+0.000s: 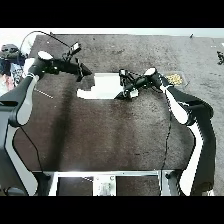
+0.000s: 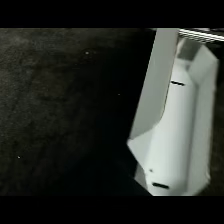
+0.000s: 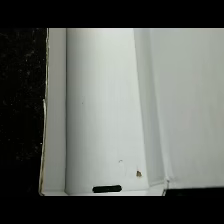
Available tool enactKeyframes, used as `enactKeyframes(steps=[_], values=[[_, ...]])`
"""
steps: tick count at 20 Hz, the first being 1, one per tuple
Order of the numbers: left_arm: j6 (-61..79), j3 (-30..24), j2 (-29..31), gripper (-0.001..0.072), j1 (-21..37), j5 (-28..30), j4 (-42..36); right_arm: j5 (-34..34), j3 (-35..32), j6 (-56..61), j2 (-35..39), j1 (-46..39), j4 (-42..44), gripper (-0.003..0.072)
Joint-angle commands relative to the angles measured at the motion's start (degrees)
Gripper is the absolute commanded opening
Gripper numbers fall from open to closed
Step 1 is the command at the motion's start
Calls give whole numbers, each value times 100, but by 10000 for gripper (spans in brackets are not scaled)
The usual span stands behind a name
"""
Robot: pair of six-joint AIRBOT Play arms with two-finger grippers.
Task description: Fold the box and place the chain.
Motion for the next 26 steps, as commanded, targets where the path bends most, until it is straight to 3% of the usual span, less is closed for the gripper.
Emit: enactKeyframes(steps=[1, 3, 4, 5, 6, 15, 26], values=[[13, 0, 153, 13, 116, -1086, 616, 2, 2, 2, -4, -4, 0, 508], [31, -155, 149, 17, -59, -1078, 1357, 2, 2, 2, -4, -4, 0, 508], [129, -275, 149, 253, -168, -892, 1722, 2, 2, 2, -4, -4, 0, 507], [136, -402, 149, 542, -269, -608, 1937, 2, 2, 2, -4, -4, 0, 508], [138, -514, 149, 608, -341, -341, 2024, 2, 2, 2, -4, -4, 0, 508], [459, -769, 149, 609, -614, 387, 1926, 2, 2, 2, -4, -4, 0, 507], [466, -1003, 149, 607, -616, 68, 1727, 2, 2, 2, -4, -4, 0, 508]])
